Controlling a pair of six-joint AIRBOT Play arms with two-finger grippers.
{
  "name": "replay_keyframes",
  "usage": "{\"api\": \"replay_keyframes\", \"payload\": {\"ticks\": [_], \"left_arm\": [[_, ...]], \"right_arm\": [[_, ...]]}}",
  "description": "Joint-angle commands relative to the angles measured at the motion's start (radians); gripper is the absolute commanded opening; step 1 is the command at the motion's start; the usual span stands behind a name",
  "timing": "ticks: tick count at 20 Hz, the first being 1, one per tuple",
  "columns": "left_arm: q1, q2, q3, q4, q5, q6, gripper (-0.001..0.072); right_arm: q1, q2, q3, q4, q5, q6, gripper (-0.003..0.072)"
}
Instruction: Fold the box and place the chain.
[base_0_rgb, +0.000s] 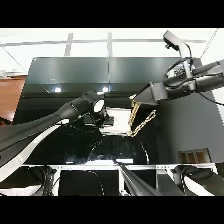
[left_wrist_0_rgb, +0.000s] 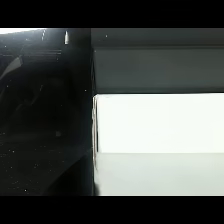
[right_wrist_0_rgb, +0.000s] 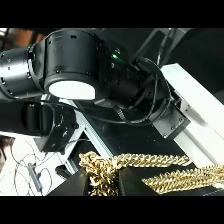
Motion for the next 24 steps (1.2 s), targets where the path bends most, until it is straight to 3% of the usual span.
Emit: {"api": "replay_keyframes", "payload": {"ticks": [1, 8, 15, 17, 21, 24], "left_arm": [[0.0, 0.0, 0.0, 0.0, 0.0, 0.0, 0.0029], [0.0, 0.0, 0.0, 0.0, 0.0, 0.0, 0.0029], [0.0, 0.0, 0.0, 0.0, 0.0, 0.0, 0.0029], [0.0, 0.0, 0.0, 0.0, 0.0, 0.0, 0.0029], [0.0, 0.0, 0.0, 0.0, 0.0, 0.0, 0.0029], [0.0, 0.0, 0.0, 0.0, 0.0, 0.0, 0.0029]], "right_arm": [[0.06, -0.038, -0.016, -0.013, -0.047, -0.006, 0.0019], [0.106, -0.049, -0.252, -0.055, -0.298, 0.024, 0.002], [0.108, -0.049, -0.423, -0.053, -0.42, 0.039, 0.0035], [0.108, -0.049, -0.423, -0.051, -0.419, 0.038, 0.0383], [-0.011, -0.014, -0.42, -0.064, -0.293, -0.006, 0.0374], [-0.129, 0.077, -0.429, -0.276, -0.235, -0.049, 0.0374]]}}
